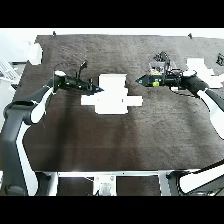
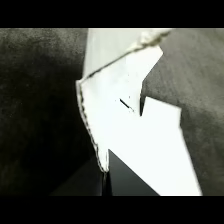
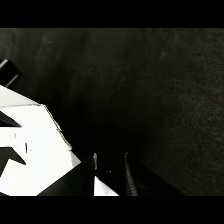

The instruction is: Fold the box and place the chain.

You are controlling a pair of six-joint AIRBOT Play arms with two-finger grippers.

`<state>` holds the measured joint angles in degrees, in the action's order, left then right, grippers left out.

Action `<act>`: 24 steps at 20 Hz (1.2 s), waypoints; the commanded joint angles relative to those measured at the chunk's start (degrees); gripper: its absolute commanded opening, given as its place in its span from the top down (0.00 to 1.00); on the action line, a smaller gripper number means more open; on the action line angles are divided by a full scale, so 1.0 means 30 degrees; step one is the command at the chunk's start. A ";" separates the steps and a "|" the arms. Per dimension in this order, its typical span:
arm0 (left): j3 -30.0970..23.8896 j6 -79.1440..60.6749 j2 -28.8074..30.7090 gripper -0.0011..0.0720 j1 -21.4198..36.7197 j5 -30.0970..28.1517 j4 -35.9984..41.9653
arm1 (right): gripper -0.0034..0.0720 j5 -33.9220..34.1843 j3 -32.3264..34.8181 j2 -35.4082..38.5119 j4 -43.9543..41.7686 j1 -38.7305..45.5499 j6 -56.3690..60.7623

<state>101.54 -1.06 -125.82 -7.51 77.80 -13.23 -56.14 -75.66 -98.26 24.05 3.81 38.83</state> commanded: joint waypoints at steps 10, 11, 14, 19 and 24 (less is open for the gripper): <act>-0.2178 -0.5413 0.0976 0.97 0.0007 -0.2288 0.0488 | 0.63 0.1086 0.0153 -0.0364 -0.0248 -0.0772 -0.0860; -0.2178 -0.5493 0.0969 0.97 0.0007 -0.2273 0.0488 | 0.63 0.1093 0.0226 -0.0364 -0.0240 -0.0772 -0.1064; -0.2178 -0.5799 0.0765 0.97 -0.0022 -0.2127 0.0466 | 0.63 0.1093 0.0576 -0.0364 -0.0248 -0.0772 -0.1188; -0.2178 -0.6309 0.0415 0.97 -0.0692 -0.2820 0.0066 | 0.63 0.1086 0.0962 -0.0364 -0.0255 -0.0772 -0.1559; -0.2178 -0.6317 0.0415 0.96 -0.0729 -0.3024 -0.0044 | 0.63 0.1086 0.1005 -0.0364 -0.0240 -0.0772 -0.1698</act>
